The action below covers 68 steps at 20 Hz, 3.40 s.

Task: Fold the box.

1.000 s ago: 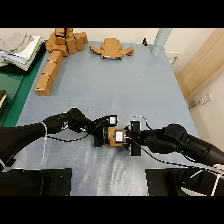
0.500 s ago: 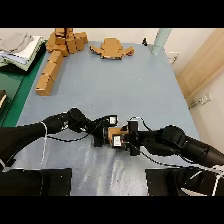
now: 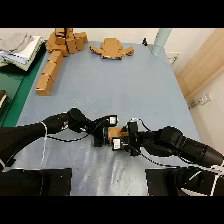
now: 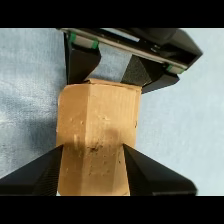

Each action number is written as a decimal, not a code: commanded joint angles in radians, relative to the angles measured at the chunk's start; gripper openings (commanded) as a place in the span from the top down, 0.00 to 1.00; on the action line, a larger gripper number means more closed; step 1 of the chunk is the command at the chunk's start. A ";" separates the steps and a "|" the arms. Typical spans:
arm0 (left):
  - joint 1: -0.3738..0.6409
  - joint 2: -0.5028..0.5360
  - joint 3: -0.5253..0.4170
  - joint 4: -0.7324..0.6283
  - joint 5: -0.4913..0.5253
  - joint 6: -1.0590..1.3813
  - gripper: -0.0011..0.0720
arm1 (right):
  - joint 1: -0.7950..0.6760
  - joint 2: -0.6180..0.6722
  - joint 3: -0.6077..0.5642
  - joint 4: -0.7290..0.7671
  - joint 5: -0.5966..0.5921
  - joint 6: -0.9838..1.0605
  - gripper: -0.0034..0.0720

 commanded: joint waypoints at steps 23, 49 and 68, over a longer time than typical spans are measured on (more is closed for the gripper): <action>0.000 0.000 0.000 0.000 0.000 0.000 0.17 | 0.053 0.023 -0.021 -0.097 0.024 0.077 0.23; 0.000 0.000 0.000 0.000 0.000 0.000 0.17 | 0.053 0.075 -0.025 -0.175 0.063 0.102 0.34; 0.000 0.000 0.000 0.000 0.000 0.000 0.17 | 0.055 0.035 -0.025 -0.072 0.100 0.106 0.10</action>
